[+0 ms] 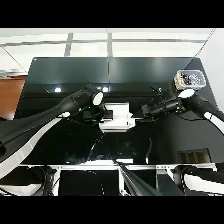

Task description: Fold the box and place the chain.

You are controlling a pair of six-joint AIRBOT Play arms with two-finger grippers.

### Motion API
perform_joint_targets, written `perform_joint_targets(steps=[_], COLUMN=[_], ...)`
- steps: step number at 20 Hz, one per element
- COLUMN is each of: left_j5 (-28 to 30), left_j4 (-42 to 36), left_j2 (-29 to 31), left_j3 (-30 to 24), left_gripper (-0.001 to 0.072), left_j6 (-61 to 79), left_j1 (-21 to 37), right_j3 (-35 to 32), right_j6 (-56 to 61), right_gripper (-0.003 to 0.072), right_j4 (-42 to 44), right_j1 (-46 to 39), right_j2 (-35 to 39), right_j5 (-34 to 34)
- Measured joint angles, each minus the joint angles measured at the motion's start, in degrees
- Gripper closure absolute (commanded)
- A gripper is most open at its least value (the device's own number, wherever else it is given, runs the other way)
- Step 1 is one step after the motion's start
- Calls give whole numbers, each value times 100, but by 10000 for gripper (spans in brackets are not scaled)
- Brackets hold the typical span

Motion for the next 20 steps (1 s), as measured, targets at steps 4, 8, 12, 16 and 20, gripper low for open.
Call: perform_joint_targets(steps=[4,8,12,16,20], left_j5=[-2,-4,-2,-13,-59], left_j4=[0,0,0,0,-2], left_j2=[-2,0,-2,0,0], left_j3=[0,0,0,0,0], left_gripper=[682,682,682,682,682], left_j6=[2,7,2,4,-7], left_j1=[0,0,0,0,0], right_j3=[101,188,522,964,1318], right_j6=[157,437,1038,1991,3270], right_gripper=[280,328,329,329,329], right_j4=[-4,-144,-776,-1740,-2959], right_j1=[278,564,951,1510,2105], right_j2=[-2,-2,-2,-2,-9], right_j5=[-42,-184,-356,-595,-791])
